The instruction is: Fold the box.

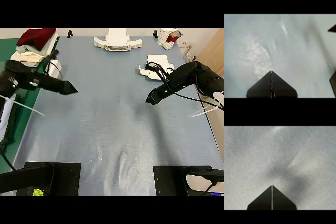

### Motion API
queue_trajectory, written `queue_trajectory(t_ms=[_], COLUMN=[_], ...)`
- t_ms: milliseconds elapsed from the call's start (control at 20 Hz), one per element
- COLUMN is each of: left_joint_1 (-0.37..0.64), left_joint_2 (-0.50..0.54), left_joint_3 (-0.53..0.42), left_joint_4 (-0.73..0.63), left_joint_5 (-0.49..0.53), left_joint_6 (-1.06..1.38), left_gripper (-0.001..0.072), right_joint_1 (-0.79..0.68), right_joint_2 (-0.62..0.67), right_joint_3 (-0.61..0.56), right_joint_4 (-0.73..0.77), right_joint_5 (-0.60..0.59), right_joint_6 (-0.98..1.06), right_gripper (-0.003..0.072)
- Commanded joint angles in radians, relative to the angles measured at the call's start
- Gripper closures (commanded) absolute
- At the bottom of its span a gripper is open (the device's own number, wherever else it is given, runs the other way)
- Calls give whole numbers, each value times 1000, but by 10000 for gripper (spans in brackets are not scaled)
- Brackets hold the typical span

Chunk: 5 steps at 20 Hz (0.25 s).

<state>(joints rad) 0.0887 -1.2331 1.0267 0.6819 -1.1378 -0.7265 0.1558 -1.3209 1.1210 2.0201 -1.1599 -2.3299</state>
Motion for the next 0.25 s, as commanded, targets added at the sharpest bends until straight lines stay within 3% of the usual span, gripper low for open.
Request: queue_trajectory(t_ms=[0,200], left_joint_1=[-135,-185], left_joint_2=[61,61], left_joint_3=[-161,-169], left_joint_4=[6,-6], left_joint_5=[87,82], left_joint_6=[-24,-27], left_gripper=[696,695], right_joint_1=[0,0], right_joint_2=[0,0], right_joint_3=[1,1], right_joint_4=[0,0], right_joint_5=[0,0], right_joint_6=[0,0], right_gripper=[681,681])
